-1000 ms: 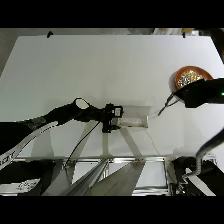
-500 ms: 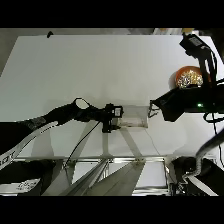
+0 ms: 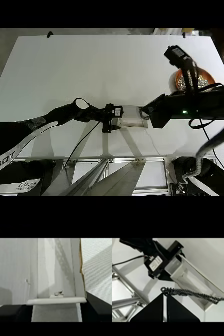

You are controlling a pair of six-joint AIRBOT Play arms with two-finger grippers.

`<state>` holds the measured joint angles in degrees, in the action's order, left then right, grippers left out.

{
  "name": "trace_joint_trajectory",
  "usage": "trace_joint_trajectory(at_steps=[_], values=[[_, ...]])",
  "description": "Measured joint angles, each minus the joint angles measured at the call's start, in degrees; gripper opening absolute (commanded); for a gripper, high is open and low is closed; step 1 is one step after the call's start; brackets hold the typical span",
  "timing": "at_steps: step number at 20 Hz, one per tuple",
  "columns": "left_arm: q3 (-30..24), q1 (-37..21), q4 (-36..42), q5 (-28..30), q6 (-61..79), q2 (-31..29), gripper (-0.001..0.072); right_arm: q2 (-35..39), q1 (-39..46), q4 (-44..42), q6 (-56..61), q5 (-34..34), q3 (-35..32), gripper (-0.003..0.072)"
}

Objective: Fold the box and place the chain.

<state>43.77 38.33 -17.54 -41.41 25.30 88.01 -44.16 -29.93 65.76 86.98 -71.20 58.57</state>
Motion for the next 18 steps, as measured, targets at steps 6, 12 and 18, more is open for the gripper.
trace_joint_trajectory(at_steps=[6,12,18], values=[[0.0,0.0,0.0,0.0,0.0,0.0,0.015,-0.4,0.0,-0.2,0.0,10.6,-13.4,0.0014],[0.0,0.0,0.0,0.0,0.0,0.0,0.015,-5.0,-0.4,-0.3,-1.2,19.6,-20.6,0.0017],[0.0,0.0,0.0,0.0,0.0,0.0,0.015,-9.6,-3.8,0.0,-6.4,20.5,-21.0,0.0297]])
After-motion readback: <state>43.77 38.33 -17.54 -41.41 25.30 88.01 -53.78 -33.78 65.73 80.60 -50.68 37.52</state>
